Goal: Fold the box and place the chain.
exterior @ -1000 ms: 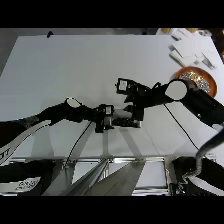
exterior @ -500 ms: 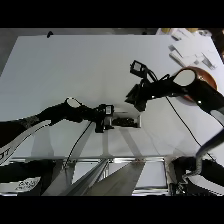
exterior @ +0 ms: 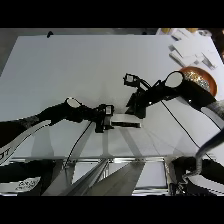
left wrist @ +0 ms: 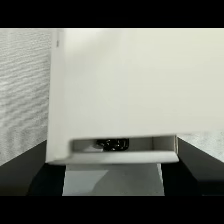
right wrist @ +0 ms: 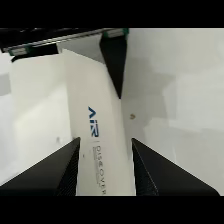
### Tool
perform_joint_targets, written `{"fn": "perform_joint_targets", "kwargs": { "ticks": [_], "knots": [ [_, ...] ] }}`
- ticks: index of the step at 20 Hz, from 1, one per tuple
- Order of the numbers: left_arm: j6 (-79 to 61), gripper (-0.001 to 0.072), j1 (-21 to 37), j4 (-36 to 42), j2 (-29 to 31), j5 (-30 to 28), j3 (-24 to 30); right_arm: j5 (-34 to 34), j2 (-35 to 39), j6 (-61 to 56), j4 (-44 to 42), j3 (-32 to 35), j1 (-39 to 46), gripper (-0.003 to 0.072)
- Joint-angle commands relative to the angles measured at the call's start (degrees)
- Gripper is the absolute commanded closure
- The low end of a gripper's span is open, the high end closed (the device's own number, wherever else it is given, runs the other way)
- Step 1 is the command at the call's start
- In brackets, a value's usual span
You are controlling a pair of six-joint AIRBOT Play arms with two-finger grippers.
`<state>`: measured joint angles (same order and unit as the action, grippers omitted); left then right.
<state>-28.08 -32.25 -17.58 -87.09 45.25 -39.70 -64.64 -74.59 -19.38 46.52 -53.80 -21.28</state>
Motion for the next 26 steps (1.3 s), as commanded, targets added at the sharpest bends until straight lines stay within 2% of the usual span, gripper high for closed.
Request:
{"fn": "perform_joint_targets", "kwargs": {
  "ticks": [1,6,12,16,26],
  "knots": [
    [0.0,0.0599,0.0,0.0,0.0,0.0,0.0,0.6,1.9,2.7,0.3,1.3,-1.7,0.0336],
    [0.0,0.0599,0.0,0.0,0.0,0.0,0.0,4.7,5.2,4.9,1.3,7.7,-4.2,0.0346],
    [0.0,0.0599,0.0,0.0,0.0,0.0,0.0,7.6,7.7,4.9,7.7,7.9,-6.9,0.0344],
    [0.0,0.0599,0.0,0.0,0.0,0.0,0.0,6.8,10.2,4.0,11.9,8.2,-7.0,0.0345],
    [0.0,0.0599,0.0,0.0,0.0,0.0,0.0,7.0,10.3,2.9,13.0,10.3,-9.2,0.0346]
  ]
}}
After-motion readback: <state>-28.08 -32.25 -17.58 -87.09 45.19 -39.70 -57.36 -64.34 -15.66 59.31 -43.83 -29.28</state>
